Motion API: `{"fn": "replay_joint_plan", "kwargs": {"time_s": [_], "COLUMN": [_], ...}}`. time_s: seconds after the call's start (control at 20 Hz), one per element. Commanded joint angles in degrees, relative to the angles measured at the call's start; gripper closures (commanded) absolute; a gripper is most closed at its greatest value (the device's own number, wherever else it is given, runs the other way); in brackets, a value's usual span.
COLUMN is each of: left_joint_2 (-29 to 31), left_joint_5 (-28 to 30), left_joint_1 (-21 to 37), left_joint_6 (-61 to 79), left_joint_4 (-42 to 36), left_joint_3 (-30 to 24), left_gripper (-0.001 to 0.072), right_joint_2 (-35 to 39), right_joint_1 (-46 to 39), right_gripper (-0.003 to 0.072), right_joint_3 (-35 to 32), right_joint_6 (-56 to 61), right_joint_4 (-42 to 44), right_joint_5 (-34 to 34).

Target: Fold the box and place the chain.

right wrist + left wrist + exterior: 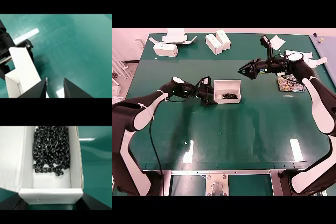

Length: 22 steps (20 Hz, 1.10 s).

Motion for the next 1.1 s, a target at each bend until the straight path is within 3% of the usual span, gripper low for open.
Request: {"fn": "replay_joint_plan", "kwargs": {"time_s": [0.0,0.15,0.3,0.65,1.05], "left_joint_2": [0.04,0.04,0.04,0.04,0.04], "left_joint_5": [0.02,0.02,0.02,0.02,0.02], "left_joint_1": [0.04,0.02,0.04,0.02,0.04], "left_joint_6": [0.00,0.00,0.00,0.00,0.00], "left_joint_4": [0.00,0.00,0.00,0.00,0.00], "left_joint_3": [0.02,0.02,0.02,0.02,0.02], "left_gripper": [0.0193,0.0193,0.0193,0.0193,0.0193], "right_joint_2": [-3.69,-5.49,-5.49,-5.42,-5.40], "right_joint_1": [1.16,2.40,3.61,4.42,7.67], "right_gripper": [0.0424,0.0413,0.0348,0.0307,0.0307], "right_joint_3": [3.28,4.52,4.57,5.35,5.95], "right_joint_6": [-0.33,-0.31,0.59,3.85,2.82], "right_joint_4": [-0.33,-0.94,-4.37,-7.87,-10.97], "right_joint_5": [1.14,2.16,7.10,15.34,15.26]}}
